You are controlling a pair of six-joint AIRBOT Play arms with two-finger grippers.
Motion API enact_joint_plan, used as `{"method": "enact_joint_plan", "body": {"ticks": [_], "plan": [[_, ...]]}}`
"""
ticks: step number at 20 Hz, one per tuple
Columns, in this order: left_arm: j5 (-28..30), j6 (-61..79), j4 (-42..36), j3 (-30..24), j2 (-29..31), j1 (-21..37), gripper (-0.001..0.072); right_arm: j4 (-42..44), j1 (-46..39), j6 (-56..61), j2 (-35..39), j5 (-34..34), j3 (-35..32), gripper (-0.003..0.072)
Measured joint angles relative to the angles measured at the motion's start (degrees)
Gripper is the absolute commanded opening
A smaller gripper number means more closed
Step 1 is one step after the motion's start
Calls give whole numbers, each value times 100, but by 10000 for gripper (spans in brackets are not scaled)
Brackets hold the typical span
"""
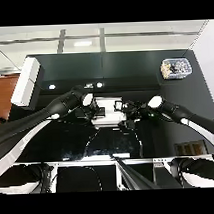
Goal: Fold the box and place the chain.
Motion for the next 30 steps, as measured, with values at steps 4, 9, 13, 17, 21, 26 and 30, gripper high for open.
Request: {"method": "enact_joint_plan", "body": {"ticks": [4,9,13,17,21,26,30], "plan": [[0,17,-37,4,-22,2,24,0,0,0,0,0,0,198],[11,22,-72,4,-26,2,25,0,0,7,0,9,0,718],[61,24,-118,4,-26,2,25,-118,-7,391,208,120,-2,719],[57,26,-118,4,-26,2,25,-894,-7,907,595,245,-2,716],[35,44,-116,7,-28,2,25,-1545,0,1147,758,313,-2,658],[13,63,-111,7,-28,2,25,-1578,125,1231,807,299,-2,153],[2,66,-109,7,-28,2,25,-1292,166,1246,811,273,-2,117]]}}
